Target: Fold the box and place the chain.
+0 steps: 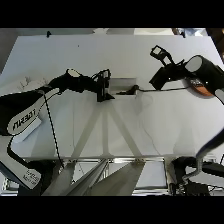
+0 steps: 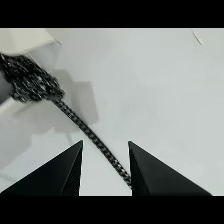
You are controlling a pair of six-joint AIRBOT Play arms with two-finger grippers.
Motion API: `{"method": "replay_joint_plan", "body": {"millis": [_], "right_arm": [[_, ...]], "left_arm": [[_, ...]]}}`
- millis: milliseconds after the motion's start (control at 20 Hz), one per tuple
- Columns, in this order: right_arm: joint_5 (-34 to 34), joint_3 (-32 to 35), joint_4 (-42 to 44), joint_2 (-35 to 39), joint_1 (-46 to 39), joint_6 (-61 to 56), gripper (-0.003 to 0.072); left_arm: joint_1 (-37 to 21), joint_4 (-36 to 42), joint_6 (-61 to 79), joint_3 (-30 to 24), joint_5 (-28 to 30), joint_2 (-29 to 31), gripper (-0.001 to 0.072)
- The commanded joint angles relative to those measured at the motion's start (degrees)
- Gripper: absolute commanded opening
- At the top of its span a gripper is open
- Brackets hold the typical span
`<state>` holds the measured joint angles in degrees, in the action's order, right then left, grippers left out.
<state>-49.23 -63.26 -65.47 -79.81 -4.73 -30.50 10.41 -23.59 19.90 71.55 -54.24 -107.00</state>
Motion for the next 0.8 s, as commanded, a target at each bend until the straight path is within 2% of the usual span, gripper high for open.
{"method": "replay_joint_plan", "body": {"millis": [0,100,200,350,550,600,700,750], "right_arm": [[-0.33,0.0,-2.6,-1.6,-0.79,4.09,0.0321],[-0.24,0.0,-2.4,-4.37,0.04,4.74,0.0334],[-0.13,0.0,0.81,-7.67,1.36,10.01,0.0399],[3.74,0.0,7.04,-11.76,4.28,15.98,0.0399],[10.82,0.0,7.23,-14.4,7.65,15.87,0.0397],[12.39,0.0,7.21,-14.51,7.89,15.17,0.0326],[14.49,-0.02,6.49,-14.29,7.87,12.22,0.0082],[14.8,-0.02,5.22,-13.97,7.87,10.73,0.002]], "left_arm": [[-0.02,-0.02,0.0,0.02,0.0,0.02,0.028],[-0.02,-0.02,0.02,0.02,0.02,0.0,0.028],[-0.02,-0.02,0.0,0.02,0.02,0.02,0.028],[-0.02,-0.02,0.0,0.02,0.02,0.02,0.028],[-0.02,-0.02,0.0,0.02,0.02,0.02,0.028],[-0.02,-0.02,0.02,0.02,0.0,0.02,0.028],[-0.02,-0.02,0.02,0.02,0.0,0.02,0.028],[-0.02,-0.02,0.0,0.02,0.0,0.02,0.028]]}}
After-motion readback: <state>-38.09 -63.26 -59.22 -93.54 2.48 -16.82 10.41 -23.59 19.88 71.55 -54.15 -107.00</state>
